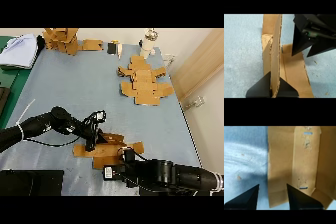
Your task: Fold the box.
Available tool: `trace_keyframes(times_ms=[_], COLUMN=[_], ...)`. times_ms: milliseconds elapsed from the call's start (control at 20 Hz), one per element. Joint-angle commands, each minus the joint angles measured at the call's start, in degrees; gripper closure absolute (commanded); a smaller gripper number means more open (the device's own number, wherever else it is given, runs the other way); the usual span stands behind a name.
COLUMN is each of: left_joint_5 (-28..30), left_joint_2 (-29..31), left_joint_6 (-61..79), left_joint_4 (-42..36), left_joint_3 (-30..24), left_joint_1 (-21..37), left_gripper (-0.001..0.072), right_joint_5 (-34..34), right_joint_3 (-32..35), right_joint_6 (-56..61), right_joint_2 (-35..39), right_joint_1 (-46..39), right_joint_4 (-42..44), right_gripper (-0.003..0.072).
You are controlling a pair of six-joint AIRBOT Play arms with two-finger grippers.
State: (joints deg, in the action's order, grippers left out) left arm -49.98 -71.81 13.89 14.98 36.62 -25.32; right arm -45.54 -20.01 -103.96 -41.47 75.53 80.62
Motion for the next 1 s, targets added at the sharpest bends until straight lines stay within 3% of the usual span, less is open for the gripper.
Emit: trace_keyframes(times_ms=[0, 250, 400, 750, 950], left_joint_5=[0.0, 0.0, 0.0, 0.0, 0.0], left_joint_2=[0.0, 0.0, 0.0, 0.0, 0.0], left_joint_6=[0.0, 0.0, 0.0, 0.0, 0.0], left_joint_4=[0.0, 0.0, 0.0, 0.0, 0.0], left_joint_3=[0.0, 0.0, 0.0, 0.0, 0.0], left_joint_1=[0.0, 0.0, 0.0, 0.0, 0.0], left_gripper=[0.0694, 0.0694, 0.0694, 0.0694, 0.0694], right_joint_5=[3.5, 3.0, 2.2, -4.0, -4.1], right_joint_3=[-0.2, -0.6, -2.7, -3.5, -3.5], right_joint_6=[2.5, 16.2, 21.0, 21.1, 21.1], right_joint_2=[-4.5, -4.3, -3.3, -0.9, 0.5], right_joint_1=[0.2, 0.2, 0.3, 0.3, 0.3], right_joint_4=[-6.2, -17.2, -17.4, -17.0, -15.0], right_gripper=[0.0173, 0.0174, 0.0174, 0.0174, 0.0173])
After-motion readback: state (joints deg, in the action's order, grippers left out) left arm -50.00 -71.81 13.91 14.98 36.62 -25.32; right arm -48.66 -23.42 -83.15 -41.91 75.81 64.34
